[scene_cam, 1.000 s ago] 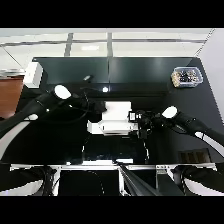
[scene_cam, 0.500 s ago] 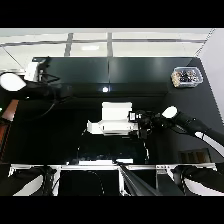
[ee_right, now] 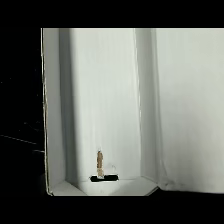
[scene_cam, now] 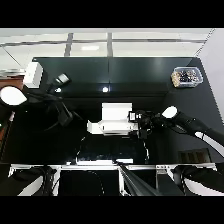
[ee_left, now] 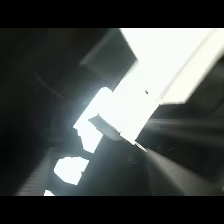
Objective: Fold the box and place the chain.
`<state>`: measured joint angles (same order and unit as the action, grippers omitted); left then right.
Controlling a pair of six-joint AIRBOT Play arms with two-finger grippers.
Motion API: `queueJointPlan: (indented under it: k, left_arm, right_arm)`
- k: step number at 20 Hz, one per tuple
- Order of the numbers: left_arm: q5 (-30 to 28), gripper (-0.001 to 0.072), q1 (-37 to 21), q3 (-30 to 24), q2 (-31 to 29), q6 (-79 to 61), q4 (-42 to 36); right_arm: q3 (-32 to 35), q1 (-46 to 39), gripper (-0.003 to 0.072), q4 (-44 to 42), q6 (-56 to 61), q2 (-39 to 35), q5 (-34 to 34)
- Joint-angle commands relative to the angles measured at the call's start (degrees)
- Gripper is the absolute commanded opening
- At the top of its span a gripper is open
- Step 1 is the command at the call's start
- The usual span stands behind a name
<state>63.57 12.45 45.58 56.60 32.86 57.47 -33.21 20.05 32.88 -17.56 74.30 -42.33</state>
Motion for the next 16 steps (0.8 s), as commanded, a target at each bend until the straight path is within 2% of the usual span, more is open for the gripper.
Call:
queueJointPlan:
  k: [1,6,9,12,13,15,16]
  left_arm:
    - [-8.48,0.0708,7.04,-2.45,2.05,-18.21,3.87]
    - [-11.45,0.0707,14.21,-2.45,8.41,-20.52,3.56]
    - [-13.86,0.0699,16.17,-2.45,11.8,-17.81,2.95]
    - [-13.42,0.0685,17.77,-2.45,13.25,-17.86,2.54]
    - [-13.4,0.0664,18.16,-2.45,13.44,-17.31,2.51]
    - [-13.51,0.053,18.73,-2.45,13.68,-15.93,1.77]
    - [-13.66,0.0503,18.99,-2.45,13.97,-15.91,1.73]
  right_arm:
    - [-0.04,0.07,0.0181,0.0,0.0,0.0,-0.02]
    - [-0.04,0.07,0.0181,0.02,0.0,0.0,-0.02]
    - [-0.04,0.07,0.0181,0.0,0.0,0.0,-0.04]
    - [-0.04,0.07,0.0181,0.0,0.0,0.0,-0.04]
    - [-0.04,0.07,0.0181,0.0,0.0,0.0,-0.04]
    - [-0.04,0.07,0.0181,0.0,0.0,0.0,-0.04]
    - [-0.04,0.07,0.0181,0.0,0.0,0.0,-0.04]
